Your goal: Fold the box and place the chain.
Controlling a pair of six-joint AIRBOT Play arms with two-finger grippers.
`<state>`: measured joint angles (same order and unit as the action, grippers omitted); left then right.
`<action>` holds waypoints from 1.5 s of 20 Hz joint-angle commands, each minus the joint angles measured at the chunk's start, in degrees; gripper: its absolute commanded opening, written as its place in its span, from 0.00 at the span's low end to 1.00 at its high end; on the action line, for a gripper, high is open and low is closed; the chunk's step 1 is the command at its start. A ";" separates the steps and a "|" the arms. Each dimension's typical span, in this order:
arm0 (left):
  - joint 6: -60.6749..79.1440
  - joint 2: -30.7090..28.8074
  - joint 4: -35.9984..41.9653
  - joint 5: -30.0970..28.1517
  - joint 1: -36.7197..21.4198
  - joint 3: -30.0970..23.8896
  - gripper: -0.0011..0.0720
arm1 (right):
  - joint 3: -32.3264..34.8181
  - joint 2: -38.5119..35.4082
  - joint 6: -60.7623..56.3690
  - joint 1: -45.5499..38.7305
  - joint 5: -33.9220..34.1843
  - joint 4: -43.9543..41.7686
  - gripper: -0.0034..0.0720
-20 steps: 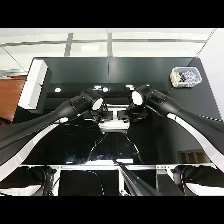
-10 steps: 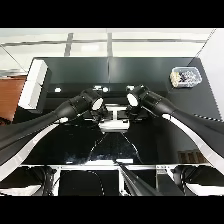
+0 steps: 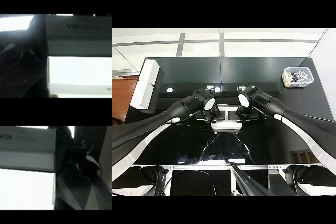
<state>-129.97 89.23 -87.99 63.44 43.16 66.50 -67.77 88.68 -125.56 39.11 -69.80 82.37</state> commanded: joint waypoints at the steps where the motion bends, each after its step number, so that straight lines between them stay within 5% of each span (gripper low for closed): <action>1: -0.07 0.04 -0.02 0.07 -0.07 -0.02 0.05 | -0.04 0.04 -0.02 0.02 0.81 -0.70 0.34; 20: -0.07 0.02 0.00 0.11 -0.07 -0.02 0.05 | 0.83 1.27 2.58 -0.07 1.95 -2.21 0.34; 21: -0.09 0.02 0.00 0.09 -0.07 -0.02 0.05 | 0.83 1.49 2.58 -0.09 1.95 -2.40 0.31; 22: -0.09 0.02 0.00 0.07 -0.07 -0.02 0.05 | 0.83 1.51 2.58 -0.07 2.05 -2.38 0.11; 23: -0.09 0.02 -0.02 0.07 -0.07 -0.02 0.05 | 0.83 1.53 2.58 -0.07 2.19 -2.40 0.06; 27: -0.07 0.02 0.00 0.11 -0.07 -0.02 0.05 | 0.81 1.42 2.60 -0.09 2.27 -2.40 0.06; 28: -0.09 0.02 0.00 0.11 -0.07 -0.02 0.05 | 0.81 1.29 2.60 -0.09 2.29 -2.43 0.07; 29: -0.07 0.02 0.00 0.11 -0.07 -0.02 0.05 | 0.81 0.96 2.60 -0.09 2.29 -2.38 0.18; 30: -0.09 0.02 0.00 0.11 -0.07 -0.02 0.05 | 0.76 0.57 2.93 -0.15 2.29 -2.38 0.47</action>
<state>-129.97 89.23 -87.99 63.55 43.13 66.50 -66.94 89.80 -122.72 38.98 -67.90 79.94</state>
